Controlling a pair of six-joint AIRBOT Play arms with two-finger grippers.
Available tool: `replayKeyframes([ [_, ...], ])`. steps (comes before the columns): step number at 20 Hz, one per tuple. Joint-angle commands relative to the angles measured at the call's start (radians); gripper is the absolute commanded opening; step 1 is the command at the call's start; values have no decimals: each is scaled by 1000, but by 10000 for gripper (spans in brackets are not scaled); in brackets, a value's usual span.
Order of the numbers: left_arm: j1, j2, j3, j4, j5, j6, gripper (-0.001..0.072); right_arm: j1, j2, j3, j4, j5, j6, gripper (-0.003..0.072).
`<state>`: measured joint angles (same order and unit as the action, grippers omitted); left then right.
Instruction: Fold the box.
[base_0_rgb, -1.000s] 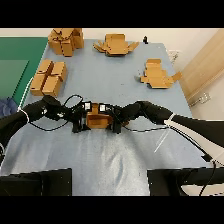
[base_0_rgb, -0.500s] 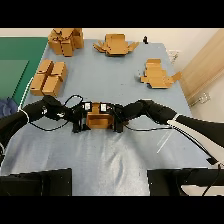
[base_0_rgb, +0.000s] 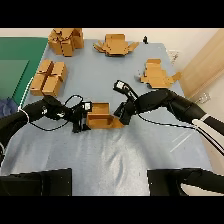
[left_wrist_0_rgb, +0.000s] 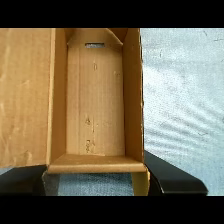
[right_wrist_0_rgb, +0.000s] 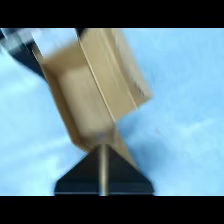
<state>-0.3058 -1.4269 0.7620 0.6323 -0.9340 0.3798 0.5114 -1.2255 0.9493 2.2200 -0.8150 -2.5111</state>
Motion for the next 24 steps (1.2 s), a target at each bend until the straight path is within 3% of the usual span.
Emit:
replayKeyframes([
  [1, 0, 0, 0, 0, -3, -7, 168, 49, -27, 29, 84, 44, 90, 5],
  [5, 0, 0, 0, 0, -2, -7, 168, 90, -278, 286, 100, 58, 133, 5],
  [8, 0, 0, 0, 0, -1, -6, 167, 33, -480, 484, 73, 8, 254, 5],
  [13, 0, 0, 0, 0, -4, -7, 168, -37, -724, 628, 104, -407, 358, 5],
  [19, 0, 0, 0, 0, -8, -7, 167, -39, -704, 726, 109, -541, 356, 5],
  [22, 2, 0, 0, 0, -10, -13, 168, -68, -529, 709, 42, -528, 335, 5],
  [24, 2, 0, 0, 0, -14, -14, 167, -87, -354, 595, 27, -531, 266, 5],
])
